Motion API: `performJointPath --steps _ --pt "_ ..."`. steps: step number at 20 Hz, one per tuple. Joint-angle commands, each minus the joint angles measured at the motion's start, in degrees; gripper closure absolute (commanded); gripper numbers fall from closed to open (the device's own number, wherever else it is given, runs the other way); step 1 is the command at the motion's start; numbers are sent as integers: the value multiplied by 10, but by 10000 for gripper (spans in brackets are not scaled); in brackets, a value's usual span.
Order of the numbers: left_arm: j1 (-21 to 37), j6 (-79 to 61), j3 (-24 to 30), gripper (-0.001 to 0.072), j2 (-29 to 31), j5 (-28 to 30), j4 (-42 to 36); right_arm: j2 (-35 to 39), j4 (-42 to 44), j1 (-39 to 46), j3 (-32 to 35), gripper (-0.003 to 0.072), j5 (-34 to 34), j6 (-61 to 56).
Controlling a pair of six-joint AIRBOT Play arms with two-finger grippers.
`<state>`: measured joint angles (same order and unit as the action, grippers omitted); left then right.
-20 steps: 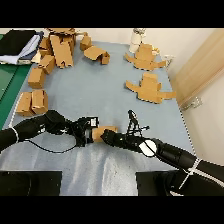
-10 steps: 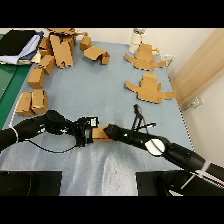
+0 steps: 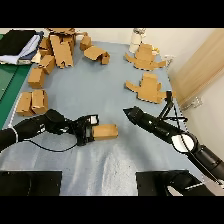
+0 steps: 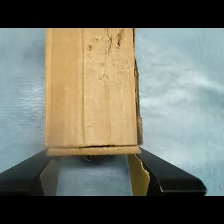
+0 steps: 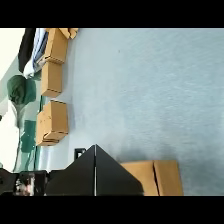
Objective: Fold the box.
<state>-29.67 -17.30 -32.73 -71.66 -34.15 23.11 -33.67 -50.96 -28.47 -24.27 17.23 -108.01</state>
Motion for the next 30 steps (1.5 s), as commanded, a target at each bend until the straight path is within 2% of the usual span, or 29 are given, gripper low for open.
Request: performJointPath --steps 1,5,7,17,20,25,30 --pt "2 118 -13 118 15 99 -4 9 -26 17 0 684 47 0" --pt "12 203 -40 117 25 259 -4 9 -33 17 0 684 57 0" --pt "36 232 -52 118 23 304 -4 9 -33 17 0 684 58 0" --pt "259 339 -176 118 -69 305 -4 9 -37 17 0 684 63 0" --pt "306 351 -223 118 -102 243 -4 9 -37 17 0 684 63 0" --pt "344 379 -269 118 -152 233 -3 9 -37 17 0 684 57 0" --pt "367 379 -272 118 -179 229 -3 9 -37 17 -1 684 43 -1"
